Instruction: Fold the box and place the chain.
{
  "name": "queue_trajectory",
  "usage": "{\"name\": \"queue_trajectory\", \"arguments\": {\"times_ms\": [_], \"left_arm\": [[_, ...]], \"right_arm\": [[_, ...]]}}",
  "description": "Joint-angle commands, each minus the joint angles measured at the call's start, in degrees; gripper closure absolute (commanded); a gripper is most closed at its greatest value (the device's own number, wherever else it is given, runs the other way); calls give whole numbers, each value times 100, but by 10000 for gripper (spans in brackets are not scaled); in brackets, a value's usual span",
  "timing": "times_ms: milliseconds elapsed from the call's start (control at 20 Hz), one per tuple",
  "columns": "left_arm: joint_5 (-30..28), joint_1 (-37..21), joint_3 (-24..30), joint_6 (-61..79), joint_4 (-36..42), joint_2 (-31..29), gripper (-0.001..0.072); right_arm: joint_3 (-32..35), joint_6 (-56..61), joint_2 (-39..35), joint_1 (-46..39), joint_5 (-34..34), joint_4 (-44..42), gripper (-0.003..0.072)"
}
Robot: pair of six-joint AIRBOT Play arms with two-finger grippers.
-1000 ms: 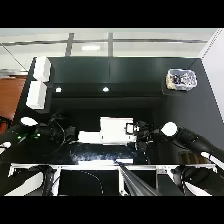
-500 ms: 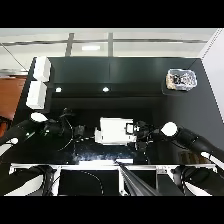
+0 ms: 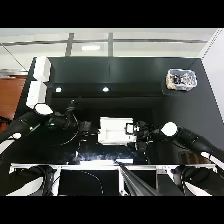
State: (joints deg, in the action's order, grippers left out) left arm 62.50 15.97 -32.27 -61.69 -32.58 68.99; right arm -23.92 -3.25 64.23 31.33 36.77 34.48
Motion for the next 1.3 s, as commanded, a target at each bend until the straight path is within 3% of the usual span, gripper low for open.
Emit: {"name": "queue_trajectory", "arguments": {"times_ms": [0,250,400,600,900,1100,1250], "left_arm": [[-708,608,-153,-592,-98,-2,56],[-1478,1239,-153,-1228,-363,-2,78],[-1606,1377,-153,-1493,-501,-2,78],[-1727,1565,-153,-2459,-1346,-2,78],[-2074,2072,-192,-2933,-1543,-2,85],[-1880,2730,-691,-4640,-3681,11,86],[-1115,3178,-1119,-6026,-5224,107,111]], "right_arm": [[2,2,-2,4,2,0,443],[2,2,-2,4,2,0,443],[2,2,-2,4,2,-2,443],[2,2,-2,4,0,-2,443],[2,2,-2,4,2,-2,443],[2,2,-2,4,2,-2,443],[2,2,-2,4,4,-2,443]]}}
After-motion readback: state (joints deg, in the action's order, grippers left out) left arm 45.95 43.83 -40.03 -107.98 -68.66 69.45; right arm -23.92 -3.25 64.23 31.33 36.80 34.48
